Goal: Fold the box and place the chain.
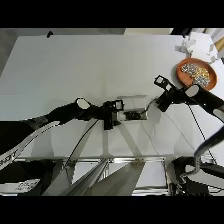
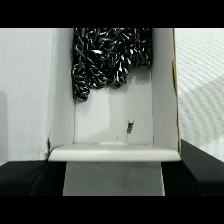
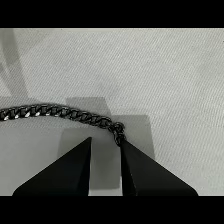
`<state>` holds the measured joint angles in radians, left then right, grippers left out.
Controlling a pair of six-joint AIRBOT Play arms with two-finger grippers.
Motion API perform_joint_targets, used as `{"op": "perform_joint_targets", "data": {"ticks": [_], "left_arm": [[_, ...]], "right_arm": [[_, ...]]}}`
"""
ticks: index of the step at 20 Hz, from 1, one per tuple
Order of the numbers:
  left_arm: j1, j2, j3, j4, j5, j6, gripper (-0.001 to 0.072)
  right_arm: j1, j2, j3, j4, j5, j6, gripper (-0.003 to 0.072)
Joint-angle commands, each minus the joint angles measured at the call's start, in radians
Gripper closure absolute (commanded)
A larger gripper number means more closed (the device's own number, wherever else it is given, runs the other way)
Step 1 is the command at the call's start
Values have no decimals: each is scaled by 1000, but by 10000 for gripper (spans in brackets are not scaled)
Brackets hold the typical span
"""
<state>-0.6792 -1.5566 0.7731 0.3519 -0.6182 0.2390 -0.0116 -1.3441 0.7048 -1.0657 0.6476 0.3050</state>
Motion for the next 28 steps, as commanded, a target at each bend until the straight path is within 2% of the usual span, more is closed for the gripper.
{"op": "perform_joint_targets", "data": {"ticks": [1,8,17,19,25,28], "left_arm": [[0,1,0,0,0,0,457],[0,1,0,0,0,0,457],[0,1,0,0,0,0,457],[0,1,0,0,0,0,457],[0,1,0,0,0,0,457],[0,1,0,0,0,0,457]], "right_arm": [[0,-18,0,-3,-17,-4,507],[0,-16,4,0,-33,-4,517],[0,0,29,6,38,-66,515],[0,1,29,21,48,-117,479],[0,-3,29,23,-19,-137,474],[0,-10,29,23,-20,-181,446]]}}
